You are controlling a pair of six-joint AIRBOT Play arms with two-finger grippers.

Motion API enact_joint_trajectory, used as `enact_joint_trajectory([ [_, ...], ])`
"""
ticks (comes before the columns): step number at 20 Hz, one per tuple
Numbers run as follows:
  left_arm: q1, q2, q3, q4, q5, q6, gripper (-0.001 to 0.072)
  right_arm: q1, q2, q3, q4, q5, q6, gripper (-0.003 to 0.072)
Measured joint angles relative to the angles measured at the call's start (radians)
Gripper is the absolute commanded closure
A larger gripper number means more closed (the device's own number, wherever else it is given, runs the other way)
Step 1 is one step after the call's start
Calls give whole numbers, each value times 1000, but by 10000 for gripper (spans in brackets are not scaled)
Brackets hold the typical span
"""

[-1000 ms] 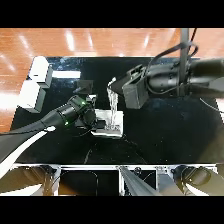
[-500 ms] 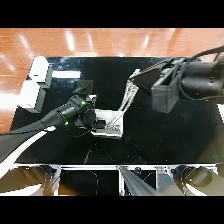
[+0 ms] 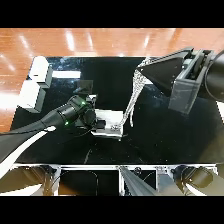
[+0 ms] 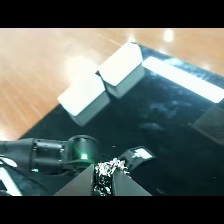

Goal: Fold the box and place the chain.

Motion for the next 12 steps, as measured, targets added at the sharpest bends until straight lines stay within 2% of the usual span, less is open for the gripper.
enact_joint_trajectory([
  [8, 0, 0, 0, 3, 2, 0, 686, 82, -93, -2, 58, -66, -18, 644],
  [12, 0, 0, 0, 3, 3, 0, 687, 92, -163, -3, 27, -57, -26, 644],
])
